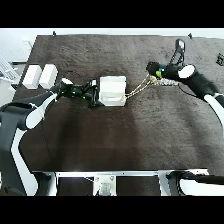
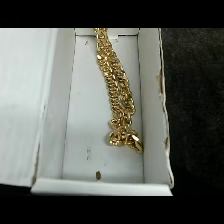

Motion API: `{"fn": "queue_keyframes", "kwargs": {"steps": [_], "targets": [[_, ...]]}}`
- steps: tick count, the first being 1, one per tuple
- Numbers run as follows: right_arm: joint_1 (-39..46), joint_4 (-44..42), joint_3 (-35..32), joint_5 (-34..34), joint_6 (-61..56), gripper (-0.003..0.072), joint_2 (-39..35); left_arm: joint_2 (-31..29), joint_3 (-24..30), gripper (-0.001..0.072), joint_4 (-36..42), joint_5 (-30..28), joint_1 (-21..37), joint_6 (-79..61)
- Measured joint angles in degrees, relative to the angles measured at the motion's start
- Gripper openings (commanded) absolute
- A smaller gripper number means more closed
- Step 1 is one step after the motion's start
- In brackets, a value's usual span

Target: Fold the box and place the chain.

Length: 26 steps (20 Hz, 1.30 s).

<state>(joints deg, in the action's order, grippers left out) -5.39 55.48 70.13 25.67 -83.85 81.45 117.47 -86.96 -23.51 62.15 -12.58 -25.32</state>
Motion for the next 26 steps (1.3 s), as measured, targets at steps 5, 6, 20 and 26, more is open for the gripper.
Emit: {"fn": "queue_keyframes", "kwargs": {"steps": [5, 6, 20, 26], "targets": [[-3.7, 1.2, -0.1, 0.7, 0.0, 0.0007, -10.7, 0.0, 0.0, 0.0579, 0.0, 0.0, 0.0, 0.0], [-4.9, 1.5, -0.2, 0.7, 0.0, 0.0007, -12.7, 0.0, 0.0, 0.0579, 0.0, 0.0, 0.0, 0.0], [-23.1, 2.6, 2.3, -4.7, 1.8, 0.0007, -22.1, 0.0, 0.0, 0.0579, 0.0, 0.0, 0.0, 0.0], [-27.5, 2.6, 2.2, -6.0, 1.9, 0.0007, -19.0, 0.0, 0.0, 0.0579, 0.0, 0.0, 0.0, 0.0]]}}
